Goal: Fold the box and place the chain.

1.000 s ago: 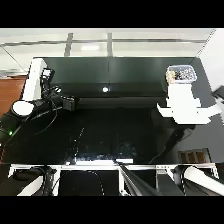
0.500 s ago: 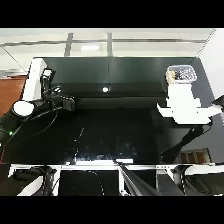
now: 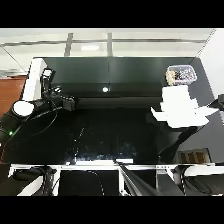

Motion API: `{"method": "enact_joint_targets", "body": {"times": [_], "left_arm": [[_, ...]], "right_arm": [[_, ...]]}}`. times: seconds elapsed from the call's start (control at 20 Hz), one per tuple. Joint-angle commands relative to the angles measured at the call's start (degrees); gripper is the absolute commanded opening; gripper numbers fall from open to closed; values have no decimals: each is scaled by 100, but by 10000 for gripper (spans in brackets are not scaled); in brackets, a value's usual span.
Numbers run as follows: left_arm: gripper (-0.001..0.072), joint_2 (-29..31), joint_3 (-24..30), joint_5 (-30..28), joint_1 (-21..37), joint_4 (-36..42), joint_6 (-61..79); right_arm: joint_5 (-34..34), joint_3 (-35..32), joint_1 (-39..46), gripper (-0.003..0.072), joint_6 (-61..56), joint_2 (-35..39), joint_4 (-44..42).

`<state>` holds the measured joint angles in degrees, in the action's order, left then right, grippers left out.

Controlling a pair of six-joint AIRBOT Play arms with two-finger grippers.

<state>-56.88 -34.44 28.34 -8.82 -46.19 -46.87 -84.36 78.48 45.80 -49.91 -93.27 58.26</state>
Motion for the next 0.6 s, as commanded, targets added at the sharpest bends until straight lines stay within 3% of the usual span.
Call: {"method": "enact_joint_targets", "body": {"times": [0.0,0.15,0.35,0.45,0.55], "left_arm": [[699,-4,0,9,0,24,0],[699,-4,0,46,-59,52,0],[699,-15,0,15,-278,70,0],[699,-39,-2,-22,-439,76,-2],[699,-149,-7,-11,-651,313,-2]], "right_arm": [[4,-553,-262,16,9,942,-780],[813,-2122,-852,16,702,2157,-1508],[2752,-4881,-2041,16,2144,3910,-4675],[3475,-5910,-2876,17,2621,4367,-5729],[4116,-6496,-3713,17,2822,4450,-6161]]}}
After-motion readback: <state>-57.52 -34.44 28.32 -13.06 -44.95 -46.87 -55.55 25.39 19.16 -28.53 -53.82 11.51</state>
